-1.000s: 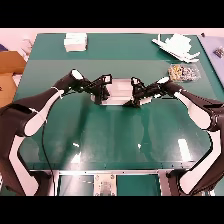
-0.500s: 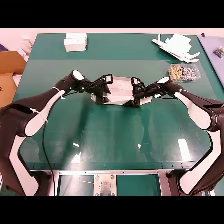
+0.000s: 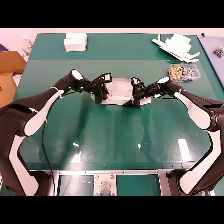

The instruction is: Fold the box and place the chain.

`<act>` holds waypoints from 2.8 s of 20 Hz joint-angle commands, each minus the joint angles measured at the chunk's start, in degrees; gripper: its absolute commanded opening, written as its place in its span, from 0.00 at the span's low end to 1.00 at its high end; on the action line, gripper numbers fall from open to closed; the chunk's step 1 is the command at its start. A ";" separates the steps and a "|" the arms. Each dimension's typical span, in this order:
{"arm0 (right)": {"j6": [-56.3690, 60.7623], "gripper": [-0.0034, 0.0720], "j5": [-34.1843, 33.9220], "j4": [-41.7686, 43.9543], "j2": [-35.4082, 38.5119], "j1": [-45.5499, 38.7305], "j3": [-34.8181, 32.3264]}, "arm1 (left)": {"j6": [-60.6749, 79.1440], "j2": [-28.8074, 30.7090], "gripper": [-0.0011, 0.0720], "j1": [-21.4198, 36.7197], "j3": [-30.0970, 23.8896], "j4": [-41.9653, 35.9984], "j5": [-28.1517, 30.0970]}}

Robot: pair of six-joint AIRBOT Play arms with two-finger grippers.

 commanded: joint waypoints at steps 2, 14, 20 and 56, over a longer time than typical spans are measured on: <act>-0.11 0.87 -0.17 -0.04 0.00 0.02 -0.02 | -1.70 0.59 0.48 1.77 0.17 1.81 -2.49; -0.11 0.87 -0.17 -0.04 0.00 0.02 -0.02 | -17.66 11.15 0.04 7.19 0.07 6.73 -6.88; -0.11 0.87 -0.15 -0.04 0.00 0.04 -0.02 | -38.66 11.54 0.04 10.67 -4.94 11.61 -7.39; -0.11 0.87 -0.15 -0.04 0.00 0.02 -0.02 | -58.71 5.01 0.05 9.09 -12.72 -13.88 -8.11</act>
